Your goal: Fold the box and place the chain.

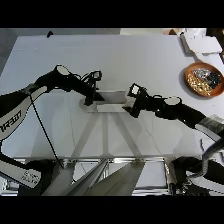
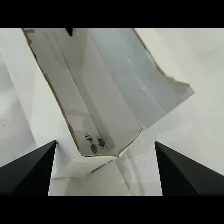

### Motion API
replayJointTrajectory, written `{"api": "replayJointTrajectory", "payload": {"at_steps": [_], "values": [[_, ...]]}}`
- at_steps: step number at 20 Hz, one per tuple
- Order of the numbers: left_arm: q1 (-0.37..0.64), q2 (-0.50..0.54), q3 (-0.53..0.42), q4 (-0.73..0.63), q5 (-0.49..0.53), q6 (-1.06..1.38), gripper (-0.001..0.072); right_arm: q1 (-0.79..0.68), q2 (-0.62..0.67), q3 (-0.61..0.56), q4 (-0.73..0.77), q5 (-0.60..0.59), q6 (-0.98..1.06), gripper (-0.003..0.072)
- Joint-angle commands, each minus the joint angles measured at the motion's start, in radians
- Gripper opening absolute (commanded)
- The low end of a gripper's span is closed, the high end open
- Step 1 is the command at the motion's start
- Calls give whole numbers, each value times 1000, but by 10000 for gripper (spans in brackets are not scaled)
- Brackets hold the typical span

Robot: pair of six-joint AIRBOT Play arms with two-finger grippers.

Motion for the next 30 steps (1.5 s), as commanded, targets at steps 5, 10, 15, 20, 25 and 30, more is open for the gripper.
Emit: {"api": "replayJointTrajectory", "payload": {"at_steps": [5,10,15,20,25,30], "values": [[-1,0,0,0,-3,1,11,-30,-95,21,-2,167,-103,692],[-1,0,0,0,-3,1,11,-30,-159,51,6,207,-133,692],[-1,0,0,0,-3,1,11,-30,-203,69,58,230,-167,692],[-1,0,0,0,-3,1,11,-30,-211,72,72,214,-164,692],[0,0,0,0,-3,1,11,-20,-211,72,60,209,-170,692],[0,0,0,0,-3,1,11,-5,-211,73,31,206,-174,692]]}}
